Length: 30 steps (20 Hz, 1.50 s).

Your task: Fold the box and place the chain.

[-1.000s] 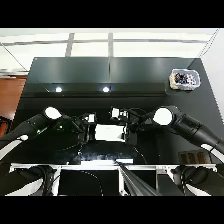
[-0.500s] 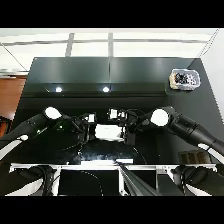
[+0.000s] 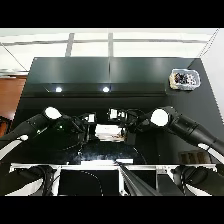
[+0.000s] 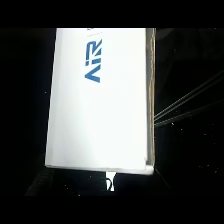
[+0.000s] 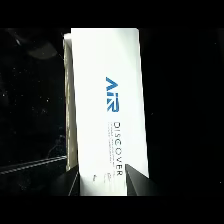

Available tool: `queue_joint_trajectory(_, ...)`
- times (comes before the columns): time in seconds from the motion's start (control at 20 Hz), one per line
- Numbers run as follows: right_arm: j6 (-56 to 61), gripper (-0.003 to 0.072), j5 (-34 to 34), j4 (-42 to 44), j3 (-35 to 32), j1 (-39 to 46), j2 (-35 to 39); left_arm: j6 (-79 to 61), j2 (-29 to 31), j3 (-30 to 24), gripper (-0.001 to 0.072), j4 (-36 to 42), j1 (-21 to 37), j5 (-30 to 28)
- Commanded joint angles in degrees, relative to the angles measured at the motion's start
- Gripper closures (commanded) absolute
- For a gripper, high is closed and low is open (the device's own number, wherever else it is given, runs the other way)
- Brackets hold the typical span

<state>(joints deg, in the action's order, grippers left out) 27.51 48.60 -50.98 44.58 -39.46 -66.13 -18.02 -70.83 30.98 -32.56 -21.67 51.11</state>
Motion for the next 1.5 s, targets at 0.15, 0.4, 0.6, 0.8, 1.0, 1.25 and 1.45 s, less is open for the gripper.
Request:
queue_joint_trajectory(0.15,1.03,0.0369,1.25,-0.11,0.04,-0.42,0.02,0.0,-0.02,0.02,0.0306,-0.02,-0.02,0.11)
queue_joint_trajectory(0.4,1.11,0.0269,1.29,-0.11,0.04,-0.42,0.02,0.0,-0.02,0.02,0.0306,-0.02,-0.02,0.09)
queue_joint_trajectory(0.6,1.22,0.0271,1.33,-0.09,0.04,-0.42,0.02,0.0,-0.02,0.02,0.0306,-0.02,-0.02,0.09)
queue_joint_trajectory(0.8,1.88,0.0271,1.79,-0.17,-0.35,-1.31,-0.26,0.0,-0.02,0.02,0.0305,-0.02,-0.02,0.11)
queue_joint_trajectory(1.0,2.29,0.0271,1.31,-0.11,-1.4,-1.73,-0.13,0.0,-0.02,0.02,0.0306,0.0,-0.02,0.11)
queue_joint_trajectory(1.25,14.95,0.0271,1.55,0.02,1.92,-1.09,4.15,0.0,-0.02,0.02,0.0306,0.02,-0.02,0.11)
queue_joint_trajectory(1.45,39.19,0.0671,3.19,2.54,-1.29,0.66,3.67,0.02,-0.02,0.02,0.0306,0.07,-0.02,0.11)
